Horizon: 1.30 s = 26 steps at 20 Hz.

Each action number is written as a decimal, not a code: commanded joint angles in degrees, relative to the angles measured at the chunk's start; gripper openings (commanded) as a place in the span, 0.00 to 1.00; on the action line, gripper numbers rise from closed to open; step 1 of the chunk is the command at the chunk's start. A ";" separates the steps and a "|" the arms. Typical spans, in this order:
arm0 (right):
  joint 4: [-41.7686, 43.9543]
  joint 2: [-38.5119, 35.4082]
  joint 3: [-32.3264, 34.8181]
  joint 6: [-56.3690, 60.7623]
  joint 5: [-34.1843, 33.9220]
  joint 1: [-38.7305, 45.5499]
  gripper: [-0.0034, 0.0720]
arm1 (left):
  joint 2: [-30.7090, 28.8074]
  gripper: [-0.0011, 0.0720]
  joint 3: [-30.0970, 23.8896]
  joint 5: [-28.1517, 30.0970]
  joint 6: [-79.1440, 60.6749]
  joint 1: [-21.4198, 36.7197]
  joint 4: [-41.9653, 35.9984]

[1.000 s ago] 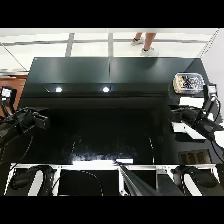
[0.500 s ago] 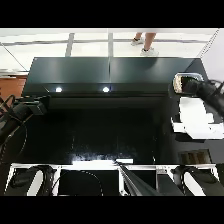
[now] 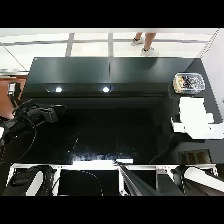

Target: Fold the box and place the chain.

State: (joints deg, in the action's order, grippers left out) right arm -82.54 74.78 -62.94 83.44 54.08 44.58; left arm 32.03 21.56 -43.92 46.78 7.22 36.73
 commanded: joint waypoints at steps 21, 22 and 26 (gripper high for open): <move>17.81 16.94 -10.16 -33.40 30.47 9.86 0.06 | 0.15 0.98 0.02 -2.29 0.09 -2.12 -2.32; 19.82 15.43 -8.50 -33.59 30.36 9.07 0.06 | 0.15 0.98 0.02 -1.86 0.11 -2.12 -2.36; 31.91 8.55 1.07 -38.16 29.51 3.91 0.06 | 0.17 0.98 0.02 -0.57 0.09 -2.12 -2.73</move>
